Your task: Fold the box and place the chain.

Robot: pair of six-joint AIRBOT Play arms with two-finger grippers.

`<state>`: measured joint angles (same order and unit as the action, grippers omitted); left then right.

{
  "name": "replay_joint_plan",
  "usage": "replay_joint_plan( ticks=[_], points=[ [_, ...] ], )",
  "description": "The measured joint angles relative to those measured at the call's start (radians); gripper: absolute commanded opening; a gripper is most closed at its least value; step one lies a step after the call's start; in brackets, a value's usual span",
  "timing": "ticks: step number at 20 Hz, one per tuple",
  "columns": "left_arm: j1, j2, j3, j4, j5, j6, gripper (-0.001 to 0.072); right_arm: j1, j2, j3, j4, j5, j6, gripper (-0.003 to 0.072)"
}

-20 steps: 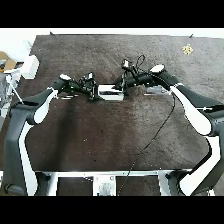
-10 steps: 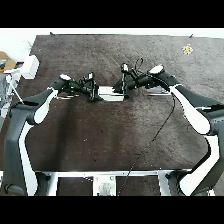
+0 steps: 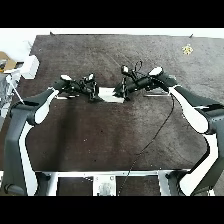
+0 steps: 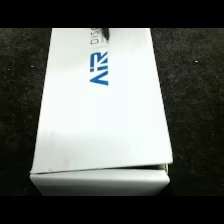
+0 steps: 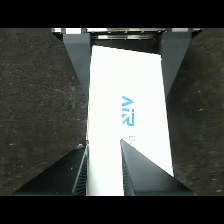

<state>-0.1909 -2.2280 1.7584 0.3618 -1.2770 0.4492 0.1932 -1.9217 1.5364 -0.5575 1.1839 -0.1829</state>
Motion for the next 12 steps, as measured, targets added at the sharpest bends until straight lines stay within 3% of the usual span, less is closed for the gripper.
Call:
replay_joint_plan(
  ticks=[10,11,12],
  points=[
    [0.004,0.002,0.001,-0.019,0.037,-0.013,0.0163,-0.002,0.034,-0.013,0.042,0.064,0.007,0.0216],
    [0.004,0.002,0.0,-0.015,0.029,-0.012,0.0163,-0.001,0.043,-0.011,0.08,0.048,0.009,0.0142],
    [0.002,0.002,0.0,-0.011,0.023,-0.01,0.0163,-0.005,0.048,-0.011,0.105,0.049,0.022,0.014]
  ],
)
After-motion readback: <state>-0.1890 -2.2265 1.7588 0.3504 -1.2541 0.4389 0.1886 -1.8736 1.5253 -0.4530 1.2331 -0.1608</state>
